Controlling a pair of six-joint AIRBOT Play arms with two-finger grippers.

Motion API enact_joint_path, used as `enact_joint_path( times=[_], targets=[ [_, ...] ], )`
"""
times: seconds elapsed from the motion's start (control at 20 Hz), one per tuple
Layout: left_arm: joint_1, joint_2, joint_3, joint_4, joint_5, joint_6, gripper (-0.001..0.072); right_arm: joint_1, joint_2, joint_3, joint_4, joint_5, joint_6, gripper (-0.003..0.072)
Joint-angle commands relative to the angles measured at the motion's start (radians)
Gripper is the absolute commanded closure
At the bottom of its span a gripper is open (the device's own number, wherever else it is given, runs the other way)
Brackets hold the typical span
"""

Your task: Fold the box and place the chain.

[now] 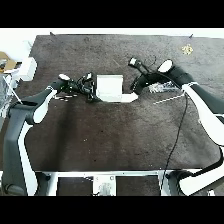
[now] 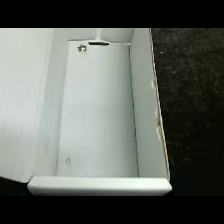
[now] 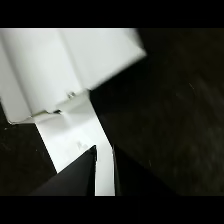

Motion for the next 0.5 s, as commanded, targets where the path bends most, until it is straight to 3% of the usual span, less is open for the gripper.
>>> enact_joint_path(
  times=[0.0,0.15,0.2,0.25,0.45],
  targets=[
    [0.0,0.0,0.0,0.001,-0.001,0.0,0.0357,-0.047,0.069,0.001,-0.177,0.049,0.483,0.0552],
    [0.0,0.0,0.0,0.001,0.0,0.0,0.0356,-0.106,0.069,-0.032,-0.169,0.095,0.615,0.0553],
    [0.0,0.0,0.0,0.001,0.0,0.0,0.0357,-0.122,0.069,-0.059,-0.159,0.084,0.632,0.0586],
    [0.0,0.0,0.0,0.001,0.0,0.0,0.0357,-0.134,0.069,-0.088,-0.127,0.069,0.631,0.0685],
    [0.0,0.0,0.0,0.001,0.0,0.0,0.0357,-0.14,0.052,-0.18,0.024,-0.027,0.604,0.0685]
  ],
)
